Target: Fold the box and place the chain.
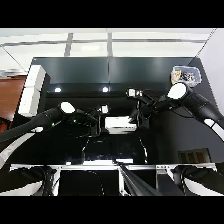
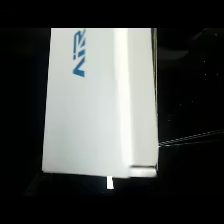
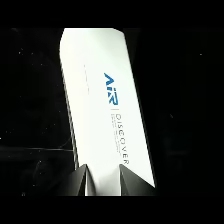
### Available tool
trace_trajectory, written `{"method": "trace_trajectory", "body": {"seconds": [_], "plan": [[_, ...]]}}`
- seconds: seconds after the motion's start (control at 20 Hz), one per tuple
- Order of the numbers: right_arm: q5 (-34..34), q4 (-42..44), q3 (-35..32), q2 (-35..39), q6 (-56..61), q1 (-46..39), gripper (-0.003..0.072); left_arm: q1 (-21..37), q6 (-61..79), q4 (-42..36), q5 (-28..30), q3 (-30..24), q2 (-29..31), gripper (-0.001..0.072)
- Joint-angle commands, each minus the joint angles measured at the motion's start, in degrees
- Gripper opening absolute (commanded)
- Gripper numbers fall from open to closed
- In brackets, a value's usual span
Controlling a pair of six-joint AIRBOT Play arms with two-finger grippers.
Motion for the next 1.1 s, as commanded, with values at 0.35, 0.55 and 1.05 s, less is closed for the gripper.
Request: {"method": "trace_trajectory", "body": {"seconds": [0.35, 0.55, 1.05], "plan": [[-3.52, -2.75, -0.28, 0.02, 0.04, 2.03, 0.0135, -0.04, 0.04, 0.00, 0.00, 0.02, -0.02, 0.0440], [-1.90, -2.75, -0.28, 0.02, 0.04, 2.03, 0.0187, -0.04, 0.04, 0.00, 0.00, 0.02, -0.02, 0.0440], [-1.73, -2.91, -0.46, 0.00, 0.46, 2.03, 0.0265, -0.04, 0.04, 0.00, 0.00, 0.02, -0.02, 0.0440]]}}
